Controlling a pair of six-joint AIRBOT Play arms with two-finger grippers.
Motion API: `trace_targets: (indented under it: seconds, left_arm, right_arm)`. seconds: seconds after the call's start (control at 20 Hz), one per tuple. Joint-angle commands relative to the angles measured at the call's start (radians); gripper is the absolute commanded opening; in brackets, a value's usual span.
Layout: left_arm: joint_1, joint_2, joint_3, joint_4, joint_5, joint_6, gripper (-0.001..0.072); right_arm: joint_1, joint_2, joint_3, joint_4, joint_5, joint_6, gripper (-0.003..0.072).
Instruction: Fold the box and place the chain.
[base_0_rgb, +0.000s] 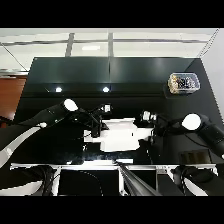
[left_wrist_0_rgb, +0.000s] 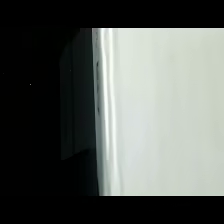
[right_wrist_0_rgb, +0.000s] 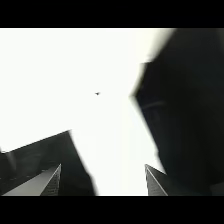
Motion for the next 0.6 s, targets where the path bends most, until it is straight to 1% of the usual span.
trace_targets:
  seconds: [0.0, 0.2, 0.55]
  left_arm:
    - [-0.001, -0.001, 0.002, 0.013, 0.005, 0.011, 0.0025]
    - [-0.001, -0.001, 0.002, 0.013, 0.006, 0.011, 0.0025]
    - [-0.001, -0.001, 0.002, 0.013, 0.000, 0.011, 0.0025]
  right_arm:
    - [0.069, 0.000, -0.072, 0.011, -0.046, -0.049, 0.0607]
    - [0.136, 0.000, -0.085, 0.031, -0.072, -0.087, 0.0607]
    - [0.263, 0.000, -0.085, 0.101, -0.195, -0.094, 0.0607]
